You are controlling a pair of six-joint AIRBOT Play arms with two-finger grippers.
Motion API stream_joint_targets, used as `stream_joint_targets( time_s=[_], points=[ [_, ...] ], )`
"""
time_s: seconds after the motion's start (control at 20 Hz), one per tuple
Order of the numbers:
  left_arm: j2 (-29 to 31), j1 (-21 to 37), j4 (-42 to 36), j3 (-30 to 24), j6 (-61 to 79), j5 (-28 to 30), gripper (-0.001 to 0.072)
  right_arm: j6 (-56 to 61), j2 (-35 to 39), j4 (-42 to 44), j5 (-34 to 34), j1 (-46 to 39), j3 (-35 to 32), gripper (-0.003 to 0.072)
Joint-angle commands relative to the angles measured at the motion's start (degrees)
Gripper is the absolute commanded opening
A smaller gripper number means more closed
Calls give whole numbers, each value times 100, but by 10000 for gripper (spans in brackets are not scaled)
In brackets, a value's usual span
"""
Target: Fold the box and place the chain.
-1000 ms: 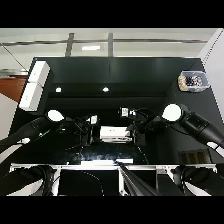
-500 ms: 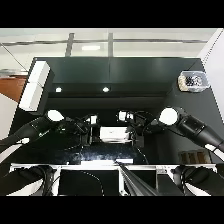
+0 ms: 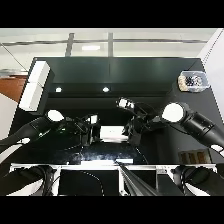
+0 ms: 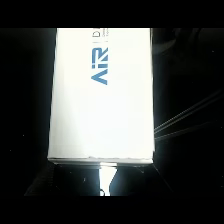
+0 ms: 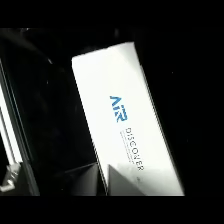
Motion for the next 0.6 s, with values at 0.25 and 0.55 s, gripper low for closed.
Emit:
stream_joint_targets(
  time_s=[0.25, 0.55],
  points=[
    [-2, -2, 7, 4, 0, -13, 475, 2503, -527, 1703, -94, -313, -527, 26],
    [-2, -2, 7, 4, 0, -13, 475, 2481, -1071, 1766, -393, -417, -584, 34]
  ],
)
